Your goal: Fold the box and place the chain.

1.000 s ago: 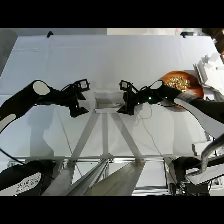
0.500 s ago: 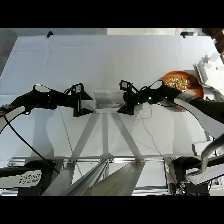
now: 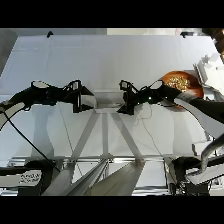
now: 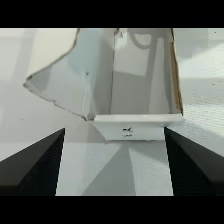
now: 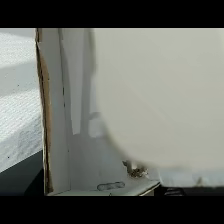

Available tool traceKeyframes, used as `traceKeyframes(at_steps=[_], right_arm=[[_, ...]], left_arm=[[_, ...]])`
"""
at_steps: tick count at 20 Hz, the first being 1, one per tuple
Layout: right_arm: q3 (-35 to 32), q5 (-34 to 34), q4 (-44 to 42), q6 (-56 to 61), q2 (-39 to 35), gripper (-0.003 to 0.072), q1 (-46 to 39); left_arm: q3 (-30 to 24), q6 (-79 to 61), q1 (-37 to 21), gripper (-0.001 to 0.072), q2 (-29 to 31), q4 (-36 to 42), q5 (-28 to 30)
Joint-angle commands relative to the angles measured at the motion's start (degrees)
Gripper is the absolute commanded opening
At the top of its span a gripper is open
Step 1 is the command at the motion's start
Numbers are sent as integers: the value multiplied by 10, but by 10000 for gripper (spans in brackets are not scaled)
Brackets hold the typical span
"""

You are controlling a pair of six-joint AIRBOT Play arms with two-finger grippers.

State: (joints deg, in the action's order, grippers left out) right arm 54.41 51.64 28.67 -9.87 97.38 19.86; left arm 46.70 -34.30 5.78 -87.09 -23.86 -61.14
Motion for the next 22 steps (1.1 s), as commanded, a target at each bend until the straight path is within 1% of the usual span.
traceKeyframes(at_steps=[1,12,22], right_arm=[[0,0,0,0,0,516,0],[0,0,0,0,0,516,0],[0,0,0,0,0,516,0]], left_arm=[[10,1,0,701,-1,-29,-20],[10,13,1,700,-21,-24,-13],[26,12,32,699,-62,-6,5]])
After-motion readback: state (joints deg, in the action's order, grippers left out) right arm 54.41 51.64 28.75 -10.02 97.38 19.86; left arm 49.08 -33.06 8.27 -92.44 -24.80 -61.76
